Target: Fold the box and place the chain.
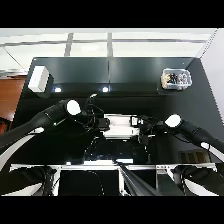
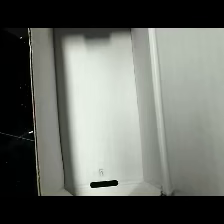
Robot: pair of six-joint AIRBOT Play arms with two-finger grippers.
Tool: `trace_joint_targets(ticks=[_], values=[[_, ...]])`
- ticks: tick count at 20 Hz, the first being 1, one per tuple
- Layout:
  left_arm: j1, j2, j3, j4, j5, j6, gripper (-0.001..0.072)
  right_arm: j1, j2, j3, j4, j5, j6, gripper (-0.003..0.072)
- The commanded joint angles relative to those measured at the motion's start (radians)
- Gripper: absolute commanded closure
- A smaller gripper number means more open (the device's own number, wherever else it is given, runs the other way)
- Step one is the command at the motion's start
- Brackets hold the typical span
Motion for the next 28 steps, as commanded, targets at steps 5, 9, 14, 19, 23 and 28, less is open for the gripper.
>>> trace_joint_targets(ticks=[5,9,14,19,23,28], values=[[-0.121,-0.022,0.060,0.275,0.018,-0.240,0.0360,0.001,0.000,0.000,0.000,0.000,0.000,0.0682],[-0.171,-0.119,0.190,0.458,-0.181,-0.411,0.0362,0.001,0.000,0.000,0.000,0.000,0.000,0.0682],[-0.219,-0.152,0.264,0.503,-0.212,-0.588,0.0435,0.001,0.000,0.000,0.000,0.000,0.000,0.0682],[-0.236,-0.152,0.266,0.500,-0.195,-0.674,0.0433,0.001,0.000,0.000,0.000,0.001,0.000,0.0682],[-0.254,-0.153,0.266,0.555,-0.203,-0.724,0.0433,0.001,0.000,0.000,0.000,0.001,0.000,0.0682],[-0.254,-0.172,0.266,0.564,-0.227,-0.726,0.0433,0.001,0.000,0.000,0.000,0.001,0.000,0.0682]])
